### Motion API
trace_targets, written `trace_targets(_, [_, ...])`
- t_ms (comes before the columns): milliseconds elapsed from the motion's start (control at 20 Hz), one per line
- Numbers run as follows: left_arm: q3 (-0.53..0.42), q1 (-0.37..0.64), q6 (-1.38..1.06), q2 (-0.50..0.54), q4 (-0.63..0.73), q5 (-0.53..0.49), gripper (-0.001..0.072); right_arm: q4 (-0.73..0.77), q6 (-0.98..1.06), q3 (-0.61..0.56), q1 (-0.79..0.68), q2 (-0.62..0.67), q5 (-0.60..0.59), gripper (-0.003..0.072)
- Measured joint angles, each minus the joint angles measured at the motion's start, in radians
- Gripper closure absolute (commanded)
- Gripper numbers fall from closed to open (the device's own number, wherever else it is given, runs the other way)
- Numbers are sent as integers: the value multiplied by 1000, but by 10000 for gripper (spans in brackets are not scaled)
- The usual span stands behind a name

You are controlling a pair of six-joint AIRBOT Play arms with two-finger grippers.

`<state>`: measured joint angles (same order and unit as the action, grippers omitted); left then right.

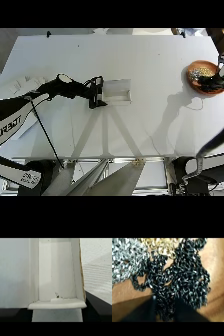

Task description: Fold the box and place the chain.

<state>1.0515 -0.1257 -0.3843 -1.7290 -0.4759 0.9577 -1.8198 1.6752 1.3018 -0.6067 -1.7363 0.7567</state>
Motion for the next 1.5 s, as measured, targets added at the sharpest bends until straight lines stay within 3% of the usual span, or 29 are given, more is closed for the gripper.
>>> trace_targets(50, [0, 0, 0, 0, 0, 0, 317, 5, 0, 2, -2, -7, -5, 667])
trace_targets(300, [0, 0, 0, 0, 0, 0, 317, 59, -1, 10, 2, 15, 47, 668])
trace_targets(600, [0, 0, 0, 0, 0, 0, 317, 72, -54, 26, 55, 230, 109, 668])
trace_targets(850, [0, 0, 0, 0, 0, 0, 317, 75, -92, 26, 134, 384, 332, 668])
trace_targets(1150, [0, 0, 0, 0, 0, 0, 317, 113, -109, 26, 291, 467, 541, 668])
trace_targets(1500, [0, 0, 0, 0, 0, 0, 317, 189, -114, 26, 605, 484, 598, 668])
